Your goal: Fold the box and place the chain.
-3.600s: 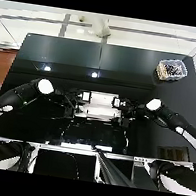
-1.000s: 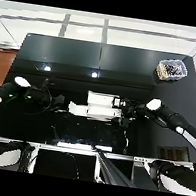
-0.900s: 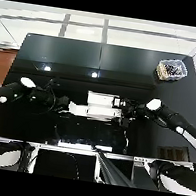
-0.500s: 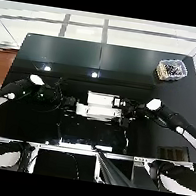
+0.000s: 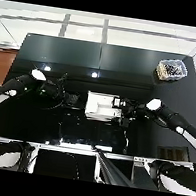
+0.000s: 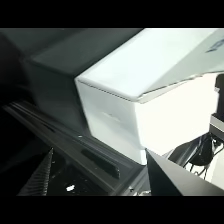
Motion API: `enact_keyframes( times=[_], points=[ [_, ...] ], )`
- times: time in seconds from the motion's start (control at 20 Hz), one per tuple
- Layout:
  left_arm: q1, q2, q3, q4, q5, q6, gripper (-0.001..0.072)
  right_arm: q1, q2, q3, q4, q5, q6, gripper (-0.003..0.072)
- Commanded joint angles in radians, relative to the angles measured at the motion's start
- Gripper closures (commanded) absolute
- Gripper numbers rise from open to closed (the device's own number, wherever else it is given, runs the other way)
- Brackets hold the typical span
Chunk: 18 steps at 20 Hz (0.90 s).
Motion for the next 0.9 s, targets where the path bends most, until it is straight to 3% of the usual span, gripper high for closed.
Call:
enact_keyframes(
  times=[0.0,0.55,0.85],
  points=[
    [-0.019,0.000,0.006,-0.002,-0.005,0.002,0.0071,0.000,0.000,0.000,0.000,0.000,0.000,0.0549],
    [-0.019,0.000,0.007,-0.029,-0.003,-0.006,0.0071,0.000,0.000,0.000,0.000,0.000,0.000,0.0549],
    [-0.092,0.000,0.092,0.015,0.050,-0.097,0.0090,0.000,0.000,0.000,0.000,0.000,0.000,0.0549]
  ],
)
